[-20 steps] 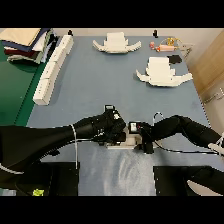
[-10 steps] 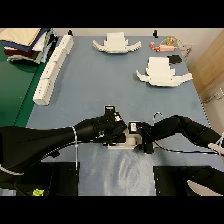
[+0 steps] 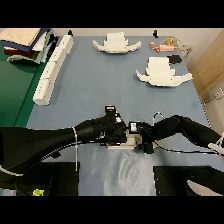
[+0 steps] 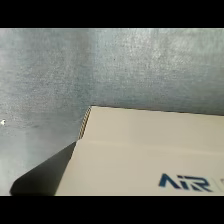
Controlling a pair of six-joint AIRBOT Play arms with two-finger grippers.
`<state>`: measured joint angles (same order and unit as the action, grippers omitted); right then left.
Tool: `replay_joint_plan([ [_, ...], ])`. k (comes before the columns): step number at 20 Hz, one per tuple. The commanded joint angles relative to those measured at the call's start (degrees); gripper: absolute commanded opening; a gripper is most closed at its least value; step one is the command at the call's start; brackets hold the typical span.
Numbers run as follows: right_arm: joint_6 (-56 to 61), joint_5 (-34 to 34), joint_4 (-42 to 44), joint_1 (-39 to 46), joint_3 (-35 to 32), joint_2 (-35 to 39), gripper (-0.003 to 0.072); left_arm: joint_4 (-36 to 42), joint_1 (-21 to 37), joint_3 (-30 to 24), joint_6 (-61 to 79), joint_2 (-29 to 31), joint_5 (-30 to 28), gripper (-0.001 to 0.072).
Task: Fold the box.
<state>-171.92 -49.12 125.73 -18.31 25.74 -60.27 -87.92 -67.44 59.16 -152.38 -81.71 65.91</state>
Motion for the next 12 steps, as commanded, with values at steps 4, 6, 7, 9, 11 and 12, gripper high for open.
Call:
replay_joint_plan([
  [4, -0.04, 0.02, 0.00, 0.00, 0.02, -0.02, 0.0513, -0.52, 0.02, 0.09, -0.07, 0.72, 0.31, 0.0355],
  [6, -0.04, 0.02, 0.00, 0.00, 0.02, -0.02, 0.0513, -0.66, 0.02, 0.09, 0.11, 2.60, 1.33, 0.0357],
  [7, -0.04, 0.02, 0.00, 0.00, 0.02, -0.02, 0.0512, -0.85, 0.02, 0.07, 0.24, 4.04, 2.01, 0.0420],
  [9, -0.04, 0.02, 0.00, 0.00, 0.02, -0.02, 0.0512, -1.31, 0.37, 0.07, 0.20, 7.65, 3.89, 0.0491],
  [11, -0.04, 0.02, 0.00, 0.00, 0.02, -0.02, 0.0513, -1.57, 1.18, 0.07, 0.50, 11.65, 7.04, 0.0490],
  [12, -0.04, 0.02, 0.00, 0.00, 0.02, -0.02, 0.0513, -2.05, 1.64, 0.07, 0.59, 13.75, 8.90, 0.0490],
])
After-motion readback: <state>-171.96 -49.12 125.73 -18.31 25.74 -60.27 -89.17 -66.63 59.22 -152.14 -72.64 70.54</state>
